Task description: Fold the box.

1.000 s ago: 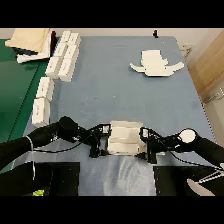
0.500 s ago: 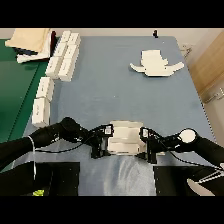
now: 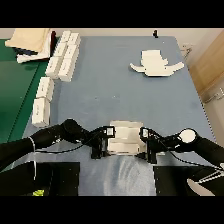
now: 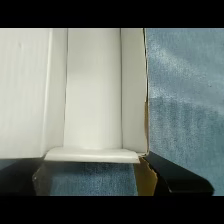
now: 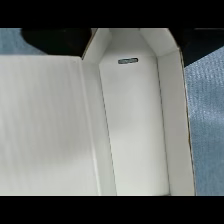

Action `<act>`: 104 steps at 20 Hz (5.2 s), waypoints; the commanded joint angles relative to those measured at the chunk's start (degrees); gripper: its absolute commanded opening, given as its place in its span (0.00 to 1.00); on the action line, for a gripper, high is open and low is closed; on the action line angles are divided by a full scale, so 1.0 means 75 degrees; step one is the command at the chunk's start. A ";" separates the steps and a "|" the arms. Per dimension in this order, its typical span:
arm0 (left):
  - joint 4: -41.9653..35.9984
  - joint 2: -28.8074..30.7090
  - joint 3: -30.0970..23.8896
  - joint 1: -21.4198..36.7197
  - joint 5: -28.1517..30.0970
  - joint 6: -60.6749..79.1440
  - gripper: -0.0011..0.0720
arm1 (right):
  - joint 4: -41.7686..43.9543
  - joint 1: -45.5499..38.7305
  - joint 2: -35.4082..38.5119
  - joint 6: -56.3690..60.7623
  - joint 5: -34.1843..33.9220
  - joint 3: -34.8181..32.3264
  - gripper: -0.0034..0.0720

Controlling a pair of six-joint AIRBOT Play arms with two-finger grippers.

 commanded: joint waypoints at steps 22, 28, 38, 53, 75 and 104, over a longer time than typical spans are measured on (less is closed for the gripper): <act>0.0023 -0.0003 0.0009 -0.0338 0.0382 -0.0061 0.66 | 0.0003 0.0006 0.0006 0.0003 0.0003 -0.0003 0.84; 0.0023 -0.0003 0.0009 -0.0338 0.0376 -0.0061 0.66 | 0.0003 0.0006 0.0006 0.0003 0.0003 -0.0003 0.84; 0.0023 -0.0003 0.0009 -0.0338 0.0376 -0.0061 0.66 | 0.0087 0.0006 0.0012 0.0006 0.0003 0.0015 1.00; 0.0023 -0.0003 0.0009 -0.0338 0.0373 -0.0061 0.66 | -0.1416 -0.0058 0.1311 0.1775 0.0117 0.0600 1.00; 0.0023 -0.0003 0.0009 -0.0338 0.0376 -0.0061 0.66 | -0.2856 -0.0058 0.3535 0.6918 0.1343 0.1172 1.00; 0.0344 0.0280 -0.0207 -0.0338 0.0836 0.0020 0.66 | 0.0519 -0.0052 0.1853 1.2155 0.0493 0.1411 1.00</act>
